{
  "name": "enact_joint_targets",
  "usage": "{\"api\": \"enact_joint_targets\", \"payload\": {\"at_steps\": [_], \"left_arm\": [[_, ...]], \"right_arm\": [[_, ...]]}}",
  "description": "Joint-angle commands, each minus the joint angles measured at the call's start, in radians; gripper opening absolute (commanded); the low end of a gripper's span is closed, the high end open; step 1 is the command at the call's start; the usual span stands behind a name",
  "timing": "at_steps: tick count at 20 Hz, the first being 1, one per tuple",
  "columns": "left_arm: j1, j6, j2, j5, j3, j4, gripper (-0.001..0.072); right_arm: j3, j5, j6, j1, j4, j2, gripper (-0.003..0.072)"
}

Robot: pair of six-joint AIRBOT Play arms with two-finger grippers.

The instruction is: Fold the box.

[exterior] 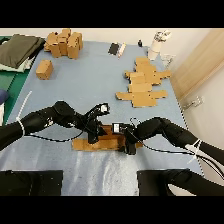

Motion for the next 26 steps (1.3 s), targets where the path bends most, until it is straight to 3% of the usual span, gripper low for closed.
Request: {"api": "enact_joint_targets", "payload": {"at_steps": [1, 6, 8, 10, 13, 26], "left_arm": [[0.000, 0.001, -0.001, 0.002, 0.000, 0.000, 0.0011], [0.000, 0.000, -0.001, 0.002, 0.000, 0.000, 0.0011], [0.000, 0.000, -0.001, 0.002, 0.000, 0.000, 0.0012], [0.000, 0.000, -0.001, 0.002, 0.000, 0.000, 0.0011], [0.000, 0.000, -0.001, 0.002, 0.001, 0.000, 0.0012], [0.000, 0.000, -0.001, 0.002, 0.000, 0.000, 0.0011]], "right_arm": [[0.001, 0.004, -0.013, 0.002, 0.000, -0.003, 0.0702], [0.001, 0.012, -0.013, 0.002, 0.002, -0.032, 0.0697], [0.001, 0.011, -0.013, 0.002, 0.005, -0.032, 0.0618], [0.001, 0.011, -0.013, 0.002, 0.005, -0.032, 0.0613], [0.001, 0.010, -0.013, 0.002, 0.000, -0.032, 0.0521], [0.001, -0.002, -0.013, 0.002, 0.001, -0.032, 0.0521]]}}
